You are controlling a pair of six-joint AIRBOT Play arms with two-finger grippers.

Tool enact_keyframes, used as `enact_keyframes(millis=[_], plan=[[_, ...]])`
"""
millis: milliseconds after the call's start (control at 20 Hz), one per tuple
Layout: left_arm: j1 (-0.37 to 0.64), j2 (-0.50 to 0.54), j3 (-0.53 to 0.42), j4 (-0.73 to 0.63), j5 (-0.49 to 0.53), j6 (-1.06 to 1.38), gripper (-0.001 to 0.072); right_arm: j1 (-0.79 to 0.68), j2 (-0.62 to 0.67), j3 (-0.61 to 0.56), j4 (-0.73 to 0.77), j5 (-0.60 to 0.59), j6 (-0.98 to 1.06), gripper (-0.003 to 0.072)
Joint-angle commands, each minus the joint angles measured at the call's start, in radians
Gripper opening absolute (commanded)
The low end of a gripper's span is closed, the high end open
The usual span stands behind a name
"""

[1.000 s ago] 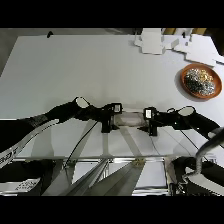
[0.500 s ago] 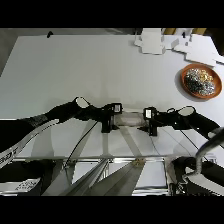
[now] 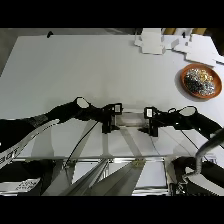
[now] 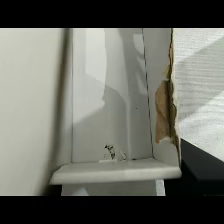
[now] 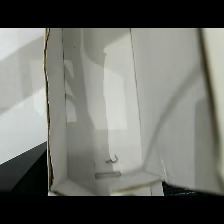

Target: Fold the box and place the chain.

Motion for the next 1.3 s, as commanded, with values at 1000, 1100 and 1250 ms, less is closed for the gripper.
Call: enact_keyframes(millis=[1000, 1100, 1250], plan=[[0.001, 0.001, -0.001, 0.001, -0.001, -0.001, 0.0211, 0.003, 0.307, 0.080, -0.067, 0.272, 0.479, 0.0021], [0.001, 0.001, -0.001, 0.001, -0.001, -0.001, 0.0211, 0.056, 0.282, 0.086, -0.047, 0.190, 0.438, 0.0010], [0.001, 0.001, -0.001, 0.001, -0.001, -0.001, 0.0211, 0.109, 0.218, 0.121, -0.037, 0.055, 0.432, 0.0009]])
